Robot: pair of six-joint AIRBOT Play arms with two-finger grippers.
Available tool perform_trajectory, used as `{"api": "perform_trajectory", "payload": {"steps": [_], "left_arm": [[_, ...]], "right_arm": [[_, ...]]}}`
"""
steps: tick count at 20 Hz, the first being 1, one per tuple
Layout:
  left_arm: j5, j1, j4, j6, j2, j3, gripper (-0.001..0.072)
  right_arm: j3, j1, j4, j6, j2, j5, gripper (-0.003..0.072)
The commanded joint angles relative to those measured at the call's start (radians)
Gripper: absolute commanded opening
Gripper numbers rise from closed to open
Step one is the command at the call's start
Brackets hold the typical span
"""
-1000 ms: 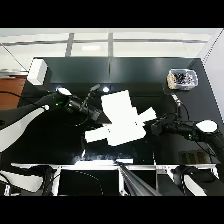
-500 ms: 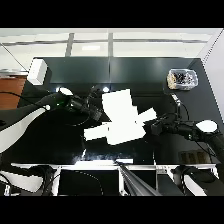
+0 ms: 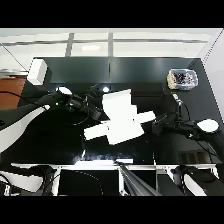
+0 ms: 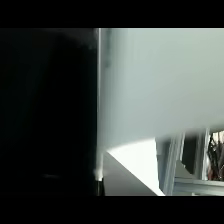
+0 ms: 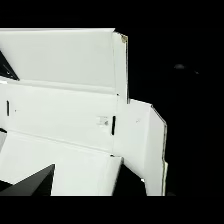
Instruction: Fold the box and place the chain.
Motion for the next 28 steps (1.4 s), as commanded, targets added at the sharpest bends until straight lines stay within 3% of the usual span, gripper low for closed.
{"api": "perform_trajectory", "payload": {"steps": [1,4,7,9,11,14,17,28], "left_arm": [[0.000,-0.010,0.079,0.030,0.037,0.014,0.0026],[0.048,-0.075,0.143,0.080,0.128,0.014,0.0026],[0.129,-0.136,0.162,0.299,0.188,0.012,0.0029],[0.129,-0.156,0.269,0.341,0.178,0.012,0.0029],[0.149,-0.163,0.336,0.330,0.172,0.003,0.0028],[0.254,-0.163,0.293,0.357,0.173,-0.049,0.0028],[0.338,-0.163,0.243,0.382,0.172,-0.117,0.0029],[0.314,-0.164,0.344,0.389,0.175,-0.122,0.0030]], "right_arm": [[0.089,-0.075,-0.143,0.022,0.002,0.061,0.0703],[0.212,-0.139,-0.342,0.017,0.002,0.050,0.0703],[0.264,-0.152,-0.546,0.017,0.002,-0.105,0.0702],[0.263,-0.149,-0.521,0.017,0.001,-0.145,0.0703],[0.262,-0.125,-0.508,-0.040,0.001,-0.098,0.0703],[0.257,-0.056,-0.507,-0.197,0.000,0.021,0.0703],[0.249,0.010,-0.507,-0.219,0.000,0.024,0.0703],[0.169,0.193,-0.454,-0.350,-0.050,0.012,0.0703]]}}
